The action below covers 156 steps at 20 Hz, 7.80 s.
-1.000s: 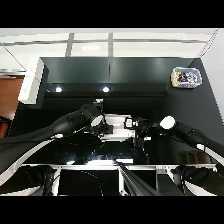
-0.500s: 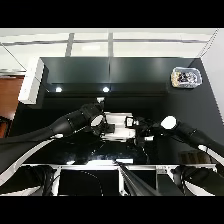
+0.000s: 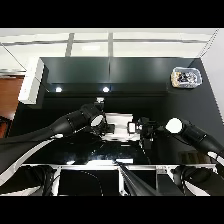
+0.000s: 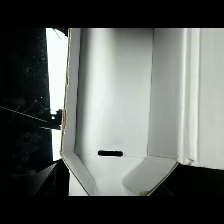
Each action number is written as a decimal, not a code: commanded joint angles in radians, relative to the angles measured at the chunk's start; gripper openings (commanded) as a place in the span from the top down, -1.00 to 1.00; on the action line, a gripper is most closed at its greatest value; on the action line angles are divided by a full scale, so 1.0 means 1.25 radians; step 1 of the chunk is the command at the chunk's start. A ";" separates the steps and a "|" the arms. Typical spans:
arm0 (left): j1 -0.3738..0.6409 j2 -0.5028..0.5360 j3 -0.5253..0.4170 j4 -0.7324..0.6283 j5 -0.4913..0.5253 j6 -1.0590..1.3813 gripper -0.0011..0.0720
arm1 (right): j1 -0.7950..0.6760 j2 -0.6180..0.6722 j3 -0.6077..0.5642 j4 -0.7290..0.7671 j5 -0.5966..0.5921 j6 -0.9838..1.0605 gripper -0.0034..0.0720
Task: Fold the box and place the chain.
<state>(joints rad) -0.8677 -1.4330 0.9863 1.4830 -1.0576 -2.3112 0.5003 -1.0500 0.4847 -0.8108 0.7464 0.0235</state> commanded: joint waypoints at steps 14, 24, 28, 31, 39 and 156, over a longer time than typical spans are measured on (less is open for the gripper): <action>0.001 0.000 0.001 0.001 -0.002 0.000 0.90 | 0.001 -0.033 0.000 0.188 -0.024 -0.001 0.26; 0.001 0.000 0.001 0.000 -0.001 0.000 0.90 | 0.001 -0.079 0.000 0.226 -0.030 -0.004 0.26; 0.001 0.000 0.001 0.000 -0.002 0.000 0.90 | 0.001 -0.079 0.000 0.250 -0.037 -0.004 -0.22; 0.001 0.000 0.001 0.000 -0.002 0.000 0.90 | 0.001 -0.079 0.000 0.257 -0.043 -0.004 0.34; 0.001 0.000 0.001 -0.002 -0.002 0.000 0.90 | -0.002 -0.075 0.000 0.256 -0.062 0.025 0.71; 0.001 0.000 0.000 0.000 0.000 0.000 0.90 | 0.258 -0.293 0.381 -0.504 0.298 1.874 0.89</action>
<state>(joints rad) -0.8677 -1.4334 0.9863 1.4803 -1.0576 -2.3119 0.8227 -1.4178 0.9585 -1.4399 1.1183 2.3726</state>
